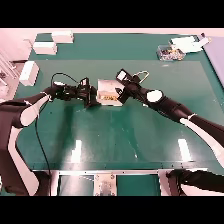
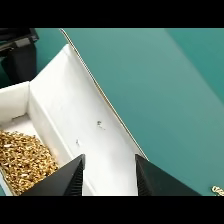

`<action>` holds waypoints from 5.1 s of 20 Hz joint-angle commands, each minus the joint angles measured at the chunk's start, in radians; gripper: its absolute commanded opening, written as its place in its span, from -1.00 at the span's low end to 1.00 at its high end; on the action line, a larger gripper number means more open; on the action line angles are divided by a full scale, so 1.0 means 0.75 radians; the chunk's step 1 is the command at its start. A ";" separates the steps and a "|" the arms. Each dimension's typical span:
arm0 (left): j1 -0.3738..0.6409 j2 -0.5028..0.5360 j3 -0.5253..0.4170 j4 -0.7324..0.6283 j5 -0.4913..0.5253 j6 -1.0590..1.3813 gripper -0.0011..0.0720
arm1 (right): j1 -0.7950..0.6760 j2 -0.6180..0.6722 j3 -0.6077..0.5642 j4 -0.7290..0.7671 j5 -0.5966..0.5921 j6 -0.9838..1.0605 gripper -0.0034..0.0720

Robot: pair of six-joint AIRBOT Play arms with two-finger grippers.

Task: Fold the box and place the chain.

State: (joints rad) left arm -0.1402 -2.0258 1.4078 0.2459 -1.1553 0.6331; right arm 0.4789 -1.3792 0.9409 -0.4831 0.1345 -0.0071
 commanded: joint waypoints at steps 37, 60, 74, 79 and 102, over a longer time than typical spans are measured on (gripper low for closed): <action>0.001 0.001 0.001 0.001 0.005 0.000 0.35 | -0.237 -0.380 0.135 -0.033 0.043 -0.145 -0.41; 0.001 0.001 0.001 0.001 0.005 0.000 0.35 | -0.218 -0.307 0.054 -0.130 0.287 -0.141 0.45; 0.001 0.001 0.001 0.001 0.005 0.000 0.35 | -0.217 -0.414 0.183 -0.141 0.189 -0.147 0.07; 0.001 0.001 0.001 0.001 0.005 0.000 0.35 | -0.217 -0.426 0.222 -0.140 0.157 -0.146 -0.23; 0.001 0.001 0.001 0.001 0.006 0.000 0.35 | 0.014 0.302 -0.063 -0.136 -0.219 -0.036 -0.89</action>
State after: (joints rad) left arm -0.1406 -2.0254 1.4082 0.2459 -1.1515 0.6334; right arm 0.4271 -1.2579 0.9474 -0.5842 0.0410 -0.0353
